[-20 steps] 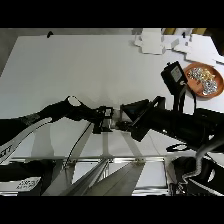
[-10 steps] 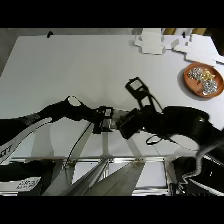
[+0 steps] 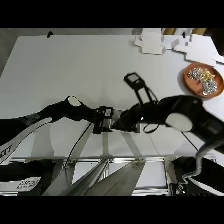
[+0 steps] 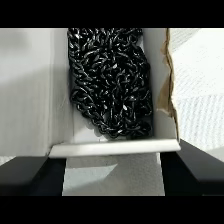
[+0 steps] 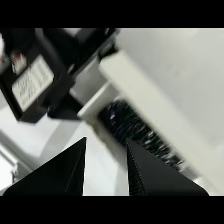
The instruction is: Fold the box and place the chain.
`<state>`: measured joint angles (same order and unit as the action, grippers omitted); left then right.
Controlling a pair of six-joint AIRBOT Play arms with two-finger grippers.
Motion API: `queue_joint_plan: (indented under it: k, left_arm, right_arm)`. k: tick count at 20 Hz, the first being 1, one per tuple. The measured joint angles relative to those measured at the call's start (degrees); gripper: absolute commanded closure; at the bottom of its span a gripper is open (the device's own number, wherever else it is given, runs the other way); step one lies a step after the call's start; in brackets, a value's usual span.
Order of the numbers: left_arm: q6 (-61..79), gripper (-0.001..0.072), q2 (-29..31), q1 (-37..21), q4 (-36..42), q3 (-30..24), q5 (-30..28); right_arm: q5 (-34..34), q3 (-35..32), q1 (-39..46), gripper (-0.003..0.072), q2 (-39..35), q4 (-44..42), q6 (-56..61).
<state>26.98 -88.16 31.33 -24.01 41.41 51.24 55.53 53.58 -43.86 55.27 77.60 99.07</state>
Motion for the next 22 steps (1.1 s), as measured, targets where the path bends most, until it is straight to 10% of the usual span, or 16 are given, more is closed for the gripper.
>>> queue_joint_plan:
  k: [5,22]
  left_arm:
    - [0.00,0.0595,0.00,0.00,0.00,0.00,0.00]
    - [0.00,0.0595,0.00,0.00,0.00,0.00,-0.02]
  right_arm:
    - [2.51,5.90,7.08,0.0671,1.01,0.83,-10.88]
    - [5.03,7.26,10.67,0.0626,15.98,-9.14,-42.64]
